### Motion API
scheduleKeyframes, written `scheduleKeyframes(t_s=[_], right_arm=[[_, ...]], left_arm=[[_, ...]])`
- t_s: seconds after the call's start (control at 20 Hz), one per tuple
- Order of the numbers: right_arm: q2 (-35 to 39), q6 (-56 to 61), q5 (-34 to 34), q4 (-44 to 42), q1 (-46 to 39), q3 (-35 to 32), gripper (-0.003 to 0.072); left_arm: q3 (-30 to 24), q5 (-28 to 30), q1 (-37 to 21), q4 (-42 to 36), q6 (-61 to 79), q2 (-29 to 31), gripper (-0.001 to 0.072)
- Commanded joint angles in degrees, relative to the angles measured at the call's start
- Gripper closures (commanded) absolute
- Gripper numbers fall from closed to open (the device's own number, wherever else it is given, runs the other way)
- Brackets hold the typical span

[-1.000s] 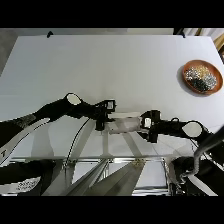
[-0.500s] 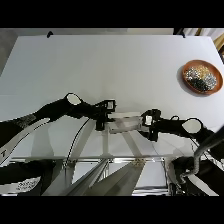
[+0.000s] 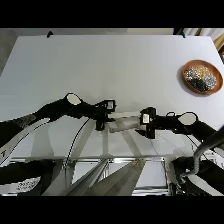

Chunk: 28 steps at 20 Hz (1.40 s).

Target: Fold the box and place the chain.

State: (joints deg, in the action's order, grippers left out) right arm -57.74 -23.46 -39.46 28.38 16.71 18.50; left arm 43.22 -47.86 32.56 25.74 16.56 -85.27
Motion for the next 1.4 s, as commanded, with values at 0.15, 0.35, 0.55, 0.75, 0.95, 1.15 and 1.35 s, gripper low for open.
scheduleKeyframes(t_s=[0.15, 0.35, 0.55, 0.75, 0.95, 1.15, 1.35], right_arm=[[-3.13, -0.5, -6.62, 1.16, 0.15, 0.76, 0.0022], [-3.56, 1.31, -7.45, 1.9, 0.37, 0.76, 0.0038], [-5.73, 1.11, -5.88, 1.75, 0.37, 0.76, 0.004], [-5.84, 0.57, -4.24, 1.11, 0.37, 0.76, 0.0087], [-6.93, -2.36, -3.1, 0.98, 0.37, 0.76, 0.0095], [-7.8, -4.11, -2.71, -2.4, 0.37, 0.76, 0.0096], [-8.13, -5.6, -1.7, -3.43, 0.37, 0.76, 0.0108]], left_arm=[[-0.02, 0.0, 0.04, 0.02, 0.0, 0.0, 0.0698], [-0.02, 0.02, 0.04, 0.02, 0.0, 0.0, 0.0698], [-0.02, 0.02, 0.04, 0.02, 0.0, 0.0, 0.0698], [-0.02, 0.02, 0.04, 0.02, 0.0, 0.0, 0.0698], [-0.02, 0.04, 0.04, 0.02, 0.0, 0.0, 0.0698], [0.0, 0.02, 0.04, 0.02, 0.0, 0.0, 0.0698], [-0.02, 0.02, 0.04, 0.02, 0.0, 0.0, 0.0698]])
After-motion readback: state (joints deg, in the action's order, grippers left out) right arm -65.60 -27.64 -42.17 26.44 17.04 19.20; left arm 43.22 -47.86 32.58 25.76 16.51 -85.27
